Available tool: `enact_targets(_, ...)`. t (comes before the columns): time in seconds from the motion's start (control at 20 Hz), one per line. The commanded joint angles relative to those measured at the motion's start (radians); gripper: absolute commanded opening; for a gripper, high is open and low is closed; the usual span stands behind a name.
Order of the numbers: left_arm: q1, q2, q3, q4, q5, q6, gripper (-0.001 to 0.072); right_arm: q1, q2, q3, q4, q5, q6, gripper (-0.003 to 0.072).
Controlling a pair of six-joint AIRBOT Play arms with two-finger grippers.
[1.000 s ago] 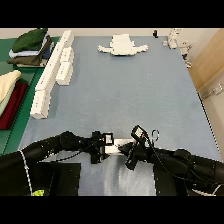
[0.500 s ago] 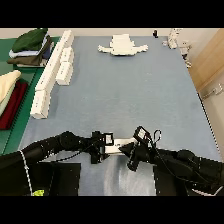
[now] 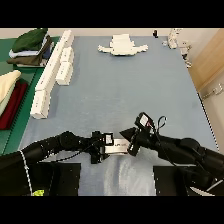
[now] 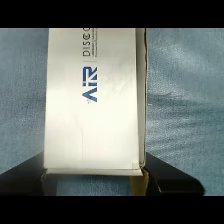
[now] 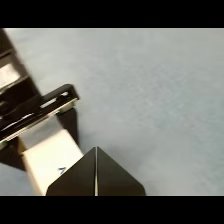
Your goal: Fold the box.
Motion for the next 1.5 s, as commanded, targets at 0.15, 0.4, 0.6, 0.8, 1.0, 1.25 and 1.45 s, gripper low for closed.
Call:
enact_targets(0.15, 0.0, 0.0, 0.0, 0.0, 0.0, 0.0, 0.045, -0.301, -0.23, 0.37, -0.402, -0.478, 0.236, 0.0018)
enact_targets(0.4, 0.0, 0.0, 0.0, 0.0, 0.0, 0.0, 0.045, -0.373, -0.424, 0.62, -0.612, -0.81, 0.438, 0.0018)
enact_targets(0.6, 0.0, 0.0, 0.0, 0.0, 0.0, 0.0, 0.045, -0.374, -0.572, 0.758, -0.743, -0.995, 0.603, 0.0018)
enact_targets(0.8, 0.0, 0.0, 0.0, 0.0, 0.0, 0.0, 0.045, -0.373, -0.639, 0.811, -0.745, -1.011, 0.692, 0.0019)
enact_targets(1.0, 0.0, 0.0, 0.002, 0.0, 0.001, -0.017, 0.045, -0.372, -0.639, 0.811, -0.745, -1.015, 0.692, 0.0019)
enact_targets(1.25, 0.082, 0.036, 0.01, 0.005, 0.015, -0.2, 0.045, -0.372, -0.639, 0.811, -0.745, -1.015, 0.692, 0.0019)
enact_targets(1.45, 0.315, 0.182, 0.01, 0.092, 0.016, -0.426, 0.045, -0.372, -0.639, 0.811, -0.745, -1.015, 0.692, 0.0018)
